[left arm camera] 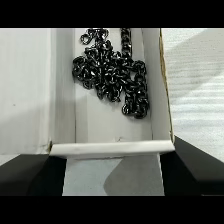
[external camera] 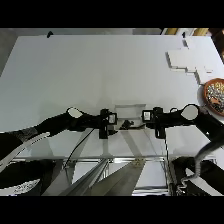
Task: Fold the box and place the chain.
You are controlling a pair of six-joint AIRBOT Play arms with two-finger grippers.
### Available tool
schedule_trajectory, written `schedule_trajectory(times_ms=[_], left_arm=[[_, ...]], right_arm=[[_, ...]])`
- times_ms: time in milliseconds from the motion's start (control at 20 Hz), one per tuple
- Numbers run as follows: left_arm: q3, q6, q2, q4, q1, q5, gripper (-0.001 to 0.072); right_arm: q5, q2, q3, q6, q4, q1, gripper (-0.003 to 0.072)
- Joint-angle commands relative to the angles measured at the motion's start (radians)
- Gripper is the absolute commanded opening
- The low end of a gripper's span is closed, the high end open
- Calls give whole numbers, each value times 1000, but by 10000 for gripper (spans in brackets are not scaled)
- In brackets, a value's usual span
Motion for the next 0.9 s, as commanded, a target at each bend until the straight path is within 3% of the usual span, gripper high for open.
schedule_trajectory(times_ms=[0, 100, 400, 650, 850], left_arm=[[0, 0, 0, 0, 0, 0, 50], [0, 0, 0, 0, 0, 0, 50], [0, 0, 0, 0, 0, 0, 50], [0, 0, 0, 0, 0, 0, 50], [0, 0, 0, 0, 0, 0, 50]], right_arm=[[-16, 58, -1, 122, -170, -1, 21], [-18, 121, -1, 171, -173, -1, 21], [-23, 215, -1, 170, 167, 107, 21], [-138, 212, -1, 171, 318, 224, 21], [-241, 211, -1, 169, 539, 231, 21]])
